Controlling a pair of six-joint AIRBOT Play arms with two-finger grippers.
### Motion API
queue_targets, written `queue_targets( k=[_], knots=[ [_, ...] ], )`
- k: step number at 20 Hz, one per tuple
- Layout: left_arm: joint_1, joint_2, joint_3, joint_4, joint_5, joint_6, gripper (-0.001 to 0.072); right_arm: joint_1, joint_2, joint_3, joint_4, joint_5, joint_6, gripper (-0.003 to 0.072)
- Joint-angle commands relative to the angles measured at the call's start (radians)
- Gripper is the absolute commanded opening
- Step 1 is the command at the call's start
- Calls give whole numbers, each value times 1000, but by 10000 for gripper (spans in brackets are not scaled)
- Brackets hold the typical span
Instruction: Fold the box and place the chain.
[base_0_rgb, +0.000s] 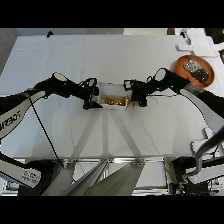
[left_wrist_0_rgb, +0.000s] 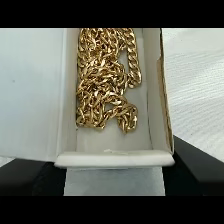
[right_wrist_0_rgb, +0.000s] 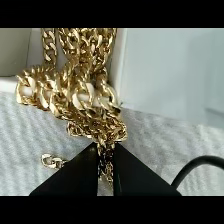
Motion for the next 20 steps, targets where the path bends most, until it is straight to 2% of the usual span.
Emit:
queue_targets(
  k=[1,7,10,14,16,20],
  knots=[
    [0,1,0,0,0,0,175,-1,50,0,-3,40,29,11],
    [0,1,0,0,0,0,175,0,178,0,35,39,250,11],
    [0,1,0,0,0,0,175,5,228,0,135,58,278,11],
    [0,1,0,0,0,0,175,66,270,0,191,61,294,11],
    [0,1,0,0,0,0,175,115,270,0,208,14,306,12],
    [0,1,0,0,0,0,175,203,270,0,201,-161,435,19]
  ],
)
